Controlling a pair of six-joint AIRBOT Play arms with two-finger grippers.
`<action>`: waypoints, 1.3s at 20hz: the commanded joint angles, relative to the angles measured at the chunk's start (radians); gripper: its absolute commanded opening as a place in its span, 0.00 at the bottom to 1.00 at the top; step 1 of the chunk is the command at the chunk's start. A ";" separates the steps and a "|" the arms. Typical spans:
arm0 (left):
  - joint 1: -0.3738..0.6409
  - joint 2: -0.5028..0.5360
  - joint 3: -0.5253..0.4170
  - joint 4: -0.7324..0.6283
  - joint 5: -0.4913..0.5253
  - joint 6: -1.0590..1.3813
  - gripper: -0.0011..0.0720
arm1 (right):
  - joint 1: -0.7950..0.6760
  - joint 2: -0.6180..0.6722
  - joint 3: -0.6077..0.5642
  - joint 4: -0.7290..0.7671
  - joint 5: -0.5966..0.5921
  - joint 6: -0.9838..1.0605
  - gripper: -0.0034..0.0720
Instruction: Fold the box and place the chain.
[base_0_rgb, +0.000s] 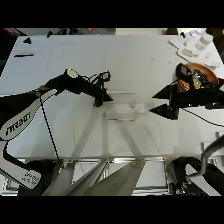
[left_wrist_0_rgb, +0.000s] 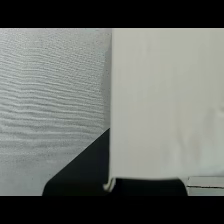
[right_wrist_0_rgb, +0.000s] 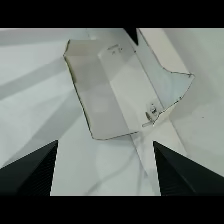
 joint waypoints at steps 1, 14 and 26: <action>0.000 -0.001 0.000 0.000 0.000 0.000 0.03 | 0.090 0.001 0.001 -0.093 -0.018 -0.021 0.92; 0.000 -0.001 0.000 0.000 0.000 0.000 0.03 | 0.128 -0.035 -0.295 0.162 -0.608 -0.491 0.92; 0.000 -0.001 0.000 0.000 0.000 0.000 0.03 | 0.260 -0.251 -0.310 0.219 -0.581 -0.665 0.92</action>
